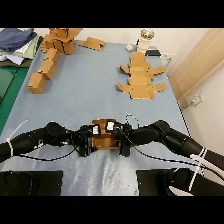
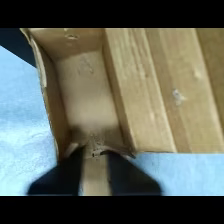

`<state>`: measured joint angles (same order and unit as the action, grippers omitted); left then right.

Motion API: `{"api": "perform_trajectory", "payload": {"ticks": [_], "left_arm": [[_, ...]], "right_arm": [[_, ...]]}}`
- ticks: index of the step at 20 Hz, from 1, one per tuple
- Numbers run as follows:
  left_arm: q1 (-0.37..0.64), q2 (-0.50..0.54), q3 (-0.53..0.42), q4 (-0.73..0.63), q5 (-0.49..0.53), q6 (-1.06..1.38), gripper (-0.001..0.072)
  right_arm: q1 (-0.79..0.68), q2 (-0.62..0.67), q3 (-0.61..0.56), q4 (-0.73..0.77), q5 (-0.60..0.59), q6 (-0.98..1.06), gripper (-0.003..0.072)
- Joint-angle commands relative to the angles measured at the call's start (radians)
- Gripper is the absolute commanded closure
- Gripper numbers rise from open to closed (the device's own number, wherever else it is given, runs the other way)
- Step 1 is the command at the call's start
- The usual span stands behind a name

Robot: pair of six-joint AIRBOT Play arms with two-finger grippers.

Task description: Fold the box.

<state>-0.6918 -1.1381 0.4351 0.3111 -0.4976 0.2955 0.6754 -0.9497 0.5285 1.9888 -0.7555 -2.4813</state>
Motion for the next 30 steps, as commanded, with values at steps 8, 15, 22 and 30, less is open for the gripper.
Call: {"api": "perform_trajectory", "payload": {"ticks": [8, 15, 22, 30], "left_arm": [[0.000, -0.001, 0.000, 0.000, -0.002, 0.000, 0.0113], [0.000, -0.001, 0.000, 0.000, -0.002, 0.000, 0.0114], [0.000, -0.001, 0.000, 0.000, -0.001, 0.000, 0.0114], [0.000, -0.001, 0.000, 0.000, -0.001, 0.000, 0.0114]], "right_arm": [[0.000, -0.042, 0.000, 0.027, 0.013, 0.000, 0.0209], [-0.001, -0.038, 0.007, -0.086, -0.053, 0.103, 0.0251], [-0.003, 0.071, 0.101, -0.591, -0.349, 0.769, 0.0686], [-0.203, 0.101, 0.036, -0.479, -0.360, 1.155, 0.0686]]}}
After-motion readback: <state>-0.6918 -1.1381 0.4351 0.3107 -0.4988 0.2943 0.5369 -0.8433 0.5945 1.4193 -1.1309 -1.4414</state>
